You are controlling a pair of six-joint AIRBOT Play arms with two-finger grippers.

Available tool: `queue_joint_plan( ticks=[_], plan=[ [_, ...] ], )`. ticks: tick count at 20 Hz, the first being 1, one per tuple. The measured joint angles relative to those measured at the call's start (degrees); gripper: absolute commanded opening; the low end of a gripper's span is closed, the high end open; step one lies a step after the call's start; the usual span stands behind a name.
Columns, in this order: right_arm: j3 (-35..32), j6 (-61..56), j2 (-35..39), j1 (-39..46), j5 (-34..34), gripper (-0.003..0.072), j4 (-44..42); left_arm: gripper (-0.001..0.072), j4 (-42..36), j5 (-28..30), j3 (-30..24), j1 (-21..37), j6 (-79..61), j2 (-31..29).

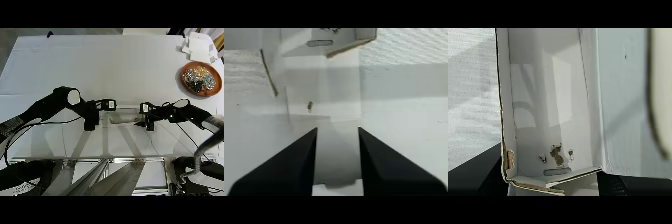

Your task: Fold the box and place the chain.

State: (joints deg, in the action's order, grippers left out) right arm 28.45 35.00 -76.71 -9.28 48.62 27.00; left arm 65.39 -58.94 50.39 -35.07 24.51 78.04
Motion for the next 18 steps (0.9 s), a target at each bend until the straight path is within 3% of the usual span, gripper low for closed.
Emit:
queue_joint_plan(
  ticks=[2, 10, 11, 14, 18],
  plan=[
    [-0.02, 0.00, 0.00, 0.00, 0.00, 0.0407, 0.00, 0.0449, -0.07, 3.30, -0.28, 0.00, -0.59, 0.00],
    [-0.02, 0.00, -0.02, 0.00, 0.00, 0.0407, 0.00, 0.0449, -0.46, 10.97, -0.55, -1.62, -6.64, 0.09],
    [-0.02, 0.00, 0.00, 0.00, 0.02, 0.0407, 0.00, 0.0447, -0.52, 11.23, -0.55, -1.99, -7.61, 0.20],
    [-0.02, -0.02, 0.00, 0.00, 0.02, 0.0407, -0.02, 0.0337, -0.59, 10.84, -0.55, -2.95, -9.44, 0.55],
    [-0.02, -0.02, 0.00, 0.00, 0.02, 0.0407, -0.02, 0.0336, -0.90, 8.72, -0.55, -3.65, -10.43, 1.03]
  ],
)
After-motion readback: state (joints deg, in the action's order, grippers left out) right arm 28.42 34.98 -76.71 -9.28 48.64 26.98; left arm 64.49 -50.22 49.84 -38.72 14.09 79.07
